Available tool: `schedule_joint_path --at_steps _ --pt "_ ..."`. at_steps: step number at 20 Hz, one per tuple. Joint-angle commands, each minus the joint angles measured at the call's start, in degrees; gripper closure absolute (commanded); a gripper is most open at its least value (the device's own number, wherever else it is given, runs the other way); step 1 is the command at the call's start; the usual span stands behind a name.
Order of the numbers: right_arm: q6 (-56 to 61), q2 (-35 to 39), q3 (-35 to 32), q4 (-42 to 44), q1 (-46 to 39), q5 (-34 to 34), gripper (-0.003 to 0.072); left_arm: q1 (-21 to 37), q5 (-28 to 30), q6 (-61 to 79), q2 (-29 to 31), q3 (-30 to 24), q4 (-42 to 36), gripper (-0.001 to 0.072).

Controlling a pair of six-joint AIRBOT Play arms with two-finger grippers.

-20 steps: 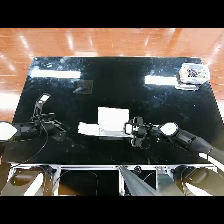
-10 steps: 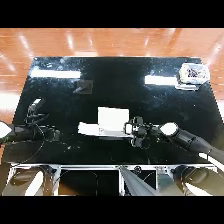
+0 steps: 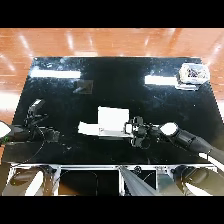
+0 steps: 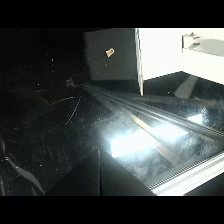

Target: Fold the box and place the chain.

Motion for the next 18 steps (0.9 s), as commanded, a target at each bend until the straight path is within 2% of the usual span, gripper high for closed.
schedule_joint_path --at_steps 1,5,6,7,18 --pt "0.0 0.02 0.07 0.02 0.02 0.07 0.0065 0.07 -0.02 0.07 -0.02 -0.02 -0.13 0.069" --pt "0.0 0.02 0.07 0.02 0.02 0.04 0.0083 0.07 0.33 0.09 -0.07 -0.17 -0.2 0.069" --pt "0.0 0.02 0.07 0.0 0.02 0.04 0.0164 0.07 0.48 0.09 -0.07 -0.2 -0.2 0.069" --pt "0.0 0.02 0.07 0.0 0.02 0.07 0.0192 0.07 0.44 0.09 -0.07 -0.2 -0.2 0.069" --pt "0.0 0.02 0.07 0.0 0.02 0.04 0.0191 0.07 0.63 0.09 -0.07 -0.22 -0.2 0.069"
